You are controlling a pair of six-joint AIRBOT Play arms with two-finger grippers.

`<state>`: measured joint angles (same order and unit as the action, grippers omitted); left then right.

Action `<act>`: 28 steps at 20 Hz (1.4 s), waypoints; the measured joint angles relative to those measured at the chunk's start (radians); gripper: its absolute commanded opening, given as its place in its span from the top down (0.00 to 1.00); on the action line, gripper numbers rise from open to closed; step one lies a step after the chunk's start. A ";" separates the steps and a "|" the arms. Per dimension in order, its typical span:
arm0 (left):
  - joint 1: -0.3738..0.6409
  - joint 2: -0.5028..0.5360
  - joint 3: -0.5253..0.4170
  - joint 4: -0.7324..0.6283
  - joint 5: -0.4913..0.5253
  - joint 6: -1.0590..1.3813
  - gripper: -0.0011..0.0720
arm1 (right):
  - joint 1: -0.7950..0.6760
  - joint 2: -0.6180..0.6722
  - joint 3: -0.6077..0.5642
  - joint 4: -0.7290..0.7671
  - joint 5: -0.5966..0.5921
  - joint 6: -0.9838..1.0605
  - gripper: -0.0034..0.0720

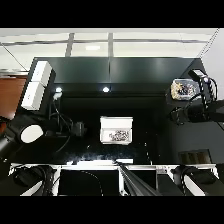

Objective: Fold the box and place the chain.

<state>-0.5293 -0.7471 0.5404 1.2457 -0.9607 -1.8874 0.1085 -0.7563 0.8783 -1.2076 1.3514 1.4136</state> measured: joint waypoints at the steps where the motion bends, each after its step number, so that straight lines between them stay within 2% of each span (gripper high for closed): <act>1: 0.028 0.014 -0.045 -0.109 0.011 0.138 0.11 | 0.000 0.000 -0.005 0.000 -0.003 0.000 0.51; 3: 0.059 0.020 -0.109 -0.281 0.007 0.410 0.11 | 0.000 0.000 -0.017 -0.001 -0.016 0.000 0.51; 5: 0.066 0.013 -0.144 -0.379 -0.013 0.638 0.09 | 0.000 0.000 -0.032 -0.001 -0.027 -0.001 0.51; 6: 0.067 0.008 -0.155 -0.410 -0.012 0.748 0.01 | 0.000 0.000 -0.039 -0.001 -0.032 -0.001 0.51; 10: 0.060 -0.002 -0.174 -0.470 0.021 1.213 0.01 | 0.000 0.000 -0.070 -0.002 -0.047 -0.001 0.51; 14: 0.058 -0.013 -0.179 -0.481 0.107 1.574 0.01 | 0.000 0.000 -0.083 -0.002 -0.047 0.000 0.51; 19: 0.058 -0.082 -0.178 -0.501 0.187 1.785 0.01 | 0.000 0.000 -0.087 0.001 -0.047 0.019 0.51; 28: 0.058 -0.324 -0.122 -0.666 0.203 2.051 0.01 | 0.000 0.000 -0.088 0.020 -0.035 0.034 0.51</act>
<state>-0.4717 -1.0710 0.4183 0.5793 -0.7582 0.1635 0.1085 -0.7563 0.7902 -1.1877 1.3159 1.4475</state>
